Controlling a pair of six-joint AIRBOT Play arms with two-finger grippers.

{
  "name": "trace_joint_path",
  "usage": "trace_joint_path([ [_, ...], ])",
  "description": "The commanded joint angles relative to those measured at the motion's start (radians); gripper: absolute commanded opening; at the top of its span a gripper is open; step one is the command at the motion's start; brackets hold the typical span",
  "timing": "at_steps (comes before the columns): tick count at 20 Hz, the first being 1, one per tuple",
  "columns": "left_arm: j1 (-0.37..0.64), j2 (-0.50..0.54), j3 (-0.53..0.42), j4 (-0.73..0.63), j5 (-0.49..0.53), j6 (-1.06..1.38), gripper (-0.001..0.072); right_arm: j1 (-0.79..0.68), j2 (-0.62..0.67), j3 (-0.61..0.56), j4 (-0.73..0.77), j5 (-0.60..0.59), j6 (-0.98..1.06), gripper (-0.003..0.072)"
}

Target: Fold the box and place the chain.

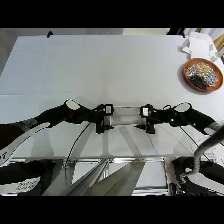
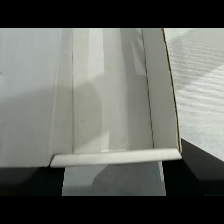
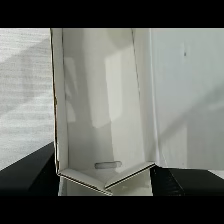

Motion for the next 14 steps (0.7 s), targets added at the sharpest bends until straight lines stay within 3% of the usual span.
trace_joint_path([
  [1,0.0,-0.001,0.001,0.0,0.005,-0.001,0.0319,0.0,0.0,0.0,0.0,0.0,0.0,0.0421],
  [14,0.0,-0.001,0.001,0.0,0.005,-0.001,0.0319,0.0,0.0,0.0,0.0,0.016,0.002,0.0405],
])
